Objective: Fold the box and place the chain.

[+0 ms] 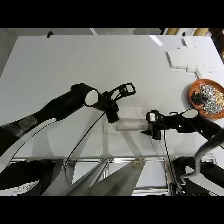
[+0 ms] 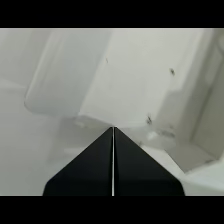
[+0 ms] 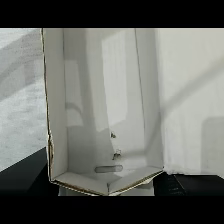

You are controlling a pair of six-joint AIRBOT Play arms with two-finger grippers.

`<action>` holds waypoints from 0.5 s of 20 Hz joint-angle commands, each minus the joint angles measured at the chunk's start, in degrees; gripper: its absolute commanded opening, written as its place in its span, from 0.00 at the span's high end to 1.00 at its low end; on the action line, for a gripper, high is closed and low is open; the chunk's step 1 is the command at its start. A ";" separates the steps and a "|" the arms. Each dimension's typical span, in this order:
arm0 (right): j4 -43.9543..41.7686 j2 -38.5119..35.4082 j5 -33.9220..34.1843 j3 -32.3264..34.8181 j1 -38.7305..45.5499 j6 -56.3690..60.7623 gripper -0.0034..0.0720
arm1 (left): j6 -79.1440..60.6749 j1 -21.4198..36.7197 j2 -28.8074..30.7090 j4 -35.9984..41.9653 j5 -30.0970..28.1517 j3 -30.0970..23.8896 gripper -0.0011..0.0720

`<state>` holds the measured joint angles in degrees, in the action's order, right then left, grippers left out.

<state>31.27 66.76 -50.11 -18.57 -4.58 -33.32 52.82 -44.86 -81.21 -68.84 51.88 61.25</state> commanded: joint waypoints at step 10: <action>-0.04 -0.04 -0.04 0.00 0.00 0.02 0.41 | -6.86 0.09 2.29 1.07 6.01 -8.74 0.94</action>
<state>31.27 66.76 -50.13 -18.57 -4.58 -33.32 50.30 -44.86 -79.02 -67.92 57.58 54.87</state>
